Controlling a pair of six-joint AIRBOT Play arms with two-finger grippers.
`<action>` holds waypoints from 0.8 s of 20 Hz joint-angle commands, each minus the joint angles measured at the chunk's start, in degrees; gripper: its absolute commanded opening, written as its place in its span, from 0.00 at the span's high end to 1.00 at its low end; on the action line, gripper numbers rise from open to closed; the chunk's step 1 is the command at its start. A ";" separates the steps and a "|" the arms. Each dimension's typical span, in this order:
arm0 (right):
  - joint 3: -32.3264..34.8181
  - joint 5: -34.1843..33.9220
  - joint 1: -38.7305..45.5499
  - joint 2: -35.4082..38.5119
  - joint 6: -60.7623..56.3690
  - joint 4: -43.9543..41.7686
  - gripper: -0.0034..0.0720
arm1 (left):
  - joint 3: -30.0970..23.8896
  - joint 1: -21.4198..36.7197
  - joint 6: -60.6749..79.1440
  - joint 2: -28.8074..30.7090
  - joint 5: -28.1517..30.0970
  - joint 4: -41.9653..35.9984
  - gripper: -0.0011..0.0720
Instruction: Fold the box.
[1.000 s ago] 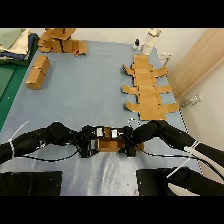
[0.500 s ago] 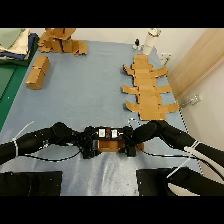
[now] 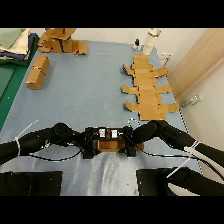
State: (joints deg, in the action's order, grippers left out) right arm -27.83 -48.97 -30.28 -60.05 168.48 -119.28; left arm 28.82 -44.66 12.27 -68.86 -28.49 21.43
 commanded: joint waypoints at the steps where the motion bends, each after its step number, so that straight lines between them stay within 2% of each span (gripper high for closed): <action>1: 0.00 0.02 -0.04 0.02 -0.02 -0.02 0.29 | 0.04 -0.02 0.37 -0.09 -0.11 -0.02 0.29; 16: 0.00 0.02 -0.04 0.02 -0.02 -0.04 0.29 | 0.04 0.00 0.33 -0.09 -0.15 -0.63 0.29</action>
State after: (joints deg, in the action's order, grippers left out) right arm -27.83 -48.97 -30.28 -60.05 168.48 -119.28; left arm 28.82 -44.66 12.62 -68.93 -28.64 20.91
